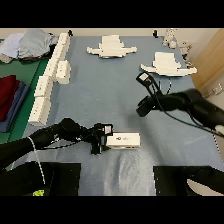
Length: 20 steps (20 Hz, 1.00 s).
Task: Fold the box.
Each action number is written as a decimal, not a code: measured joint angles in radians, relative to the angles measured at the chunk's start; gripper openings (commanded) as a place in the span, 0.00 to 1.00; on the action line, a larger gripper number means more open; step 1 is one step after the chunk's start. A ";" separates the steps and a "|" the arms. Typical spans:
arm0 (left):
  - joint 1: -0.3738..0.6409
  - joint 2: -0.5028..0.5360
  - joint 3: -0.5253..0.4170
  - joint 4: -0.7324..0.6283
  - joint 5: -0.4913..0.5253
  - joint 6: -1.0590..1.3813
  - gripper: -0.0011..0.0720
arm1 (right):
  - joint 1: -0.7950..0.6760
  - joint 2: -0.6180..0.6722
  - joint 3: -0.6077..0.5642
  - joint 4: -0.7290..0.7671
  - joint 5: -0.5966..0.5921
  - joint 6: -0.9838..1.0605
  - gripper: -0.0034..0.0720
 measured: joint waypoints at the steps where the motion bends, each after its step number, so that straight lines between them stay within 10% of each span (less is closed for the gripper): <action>1: 0.000 0.000 0.000 0.000 0.000 0.000 0.63 | -0.024 -0.044 0.060 -0.060 -0.076 0.055 0.05; 7: 0.000 0.000 0.000 0.000 0.000 0.000 0.63 | -0.086 -0.205 0.273 -0.222 -0.370 0.322 0.05; 20: 0.166 0.174 0.015 0.171 0.098 -0.485 0.63 | -0.097 -0.237 0.314 -0.221 -0.489 0.441 0.05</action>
